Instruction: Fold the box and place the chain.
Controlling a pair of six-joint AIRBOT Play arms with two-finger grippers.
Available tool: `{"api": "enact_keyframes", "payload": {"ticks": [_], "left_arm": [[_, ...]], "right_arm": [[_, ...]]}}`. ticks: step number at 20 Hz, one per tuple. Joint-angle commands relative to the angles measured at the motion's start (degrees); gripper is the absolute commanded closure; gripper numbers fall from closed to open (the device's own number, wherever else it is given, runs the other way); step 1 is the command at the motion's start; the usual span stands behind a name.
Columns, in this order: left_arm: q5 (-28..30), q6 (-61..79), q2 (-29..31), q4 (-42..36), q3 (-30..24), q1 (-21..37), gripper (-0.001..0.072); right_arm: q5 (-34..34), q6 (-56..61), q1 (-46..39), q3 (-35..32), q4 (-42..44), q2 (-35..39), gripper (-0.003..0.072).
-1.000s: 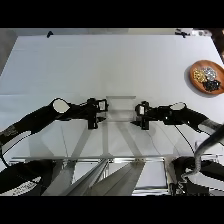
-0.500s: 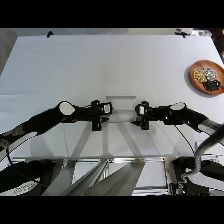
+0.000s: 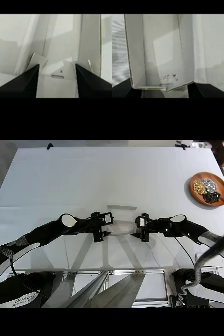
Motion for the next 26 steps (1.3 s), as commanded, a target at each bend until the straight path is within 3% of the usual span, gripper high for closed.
{"api": "enact_keyframes", "payload": {"ticks": [1,2,3,4,6,7,11,15,17,19,22,23,26], "left_arm": [[0.48,0.37,-0.04,-2.27,0.0,-0.04,0.0169],[0.46,0.22,-0.04,-2.62,0.0,-0.02,0.0174],[0.42,-0.63,-0.04,-3.39,0.0,-0.02,0.0224],[0.22,-1.79,0.09,-3.89,0.0,-0.02,0.0337],[-2.21,-4.37,1.25,-4.17,0.0,0.2,0.0627],[-3.17,-6.21,2.29,-4.15,0.0,0.2,0.0682],[-8.85,-14.97,9.07,-3.8,0.0,0.2,0.0701],[-9.05,-29.4,17.46,1.33,0.0,1.46,0.0702],[-9.44,-41.03,22.51,7.04,0.0,4.5,0.0702],[-12.41,-55.34,26.62,17.94,0.0,8.68,0.0703],[-24.02,-79.06,29.16,39.93,-0.2,16.39,0.0702],[-26.8,-83.6,29.03,42.53,-0.76,19.1,0.0702],[-30.45,-86.71,26.84,38.16,-2.49,23.89,0.0702]], "right_arm": [[0.07,-0.04,-0.02,0.04,-0.07,0.04,0.0265],[0.09,-0.04,-0.02,0.04,-0.07,0.04,0.0265],[0.09,-0.07,-0.02,0.04,-0.07,0.04,0.0265],[0.09,-0.04,-0.02,0.04,-0.07,0.04,0.0265],[0.09,-0.04,-0.02,0.04,-0.07,0.04,0.0265],[0.11,-0.07,-0.02,0.04,-0.07,0.04,0.0265],[0.13,-0.07,-0.02,0.04,-0.07,0.04,0.0265],[0.13,-0.04,-0.02,0.04,-0.07,0.04,0.0265],[0.13,-0.07,-0.02,0.04,-0.07,0.04,0.0265],[0.13,-0.04,-0.02,0.04,-0.07,0.04,0.0265],[0.13,-0.04,-0.02,0.04,-0.07,0.04,0.0265],[0.13,-0.04,-0.02,0.04,-0.07,0.04,0.0265],[0.13,-0.07,-0.02,0.04,-0.07,0.04,0.0265]]}}
